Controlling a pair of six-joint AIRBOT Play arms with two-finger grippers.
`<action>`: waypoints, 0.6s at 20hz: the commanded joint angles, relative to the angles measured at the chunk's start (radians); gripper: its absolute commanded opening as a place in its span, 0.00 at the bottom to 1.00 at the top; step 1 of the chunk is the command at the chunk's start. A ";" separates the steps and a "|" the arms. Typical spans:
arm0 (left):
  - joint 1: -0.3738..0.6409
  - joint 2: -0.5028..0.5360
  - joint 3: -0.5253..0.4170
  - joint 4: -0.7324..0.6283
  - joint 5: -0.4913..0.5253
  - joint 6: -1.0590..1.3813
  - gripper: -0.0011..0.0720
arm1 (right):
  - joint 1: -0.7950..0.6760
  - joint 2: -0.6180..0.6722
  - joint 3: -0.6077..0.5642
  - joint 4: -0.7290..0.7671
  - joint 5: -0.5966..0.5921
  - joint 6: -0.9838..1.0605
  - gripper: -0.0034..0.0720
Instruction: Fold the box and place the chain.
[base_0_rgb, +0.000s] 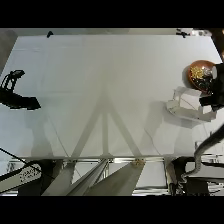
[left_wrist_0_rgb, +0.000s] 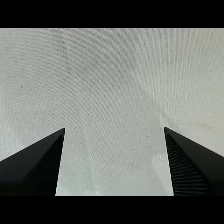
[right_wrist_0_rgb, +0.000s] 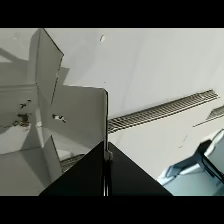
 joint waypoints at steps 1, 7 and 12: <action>0.001 0.001 0.000 0.000 0.000 0.000 0.97 | 0.038 0.145 0.000 0.220 -0.107 -0.037 0.06; 0.001 0.001 0.000 0.000 0.000 0.000 0.97 | 0.227 0.396 0.000 0.563 -0.307 -0.062 0.06; 0.001 0.001 0.000 0.000 0.000 0.000 0.97 | 0.400 0.458 0.000 0.781 -0.362 -0.062 0.06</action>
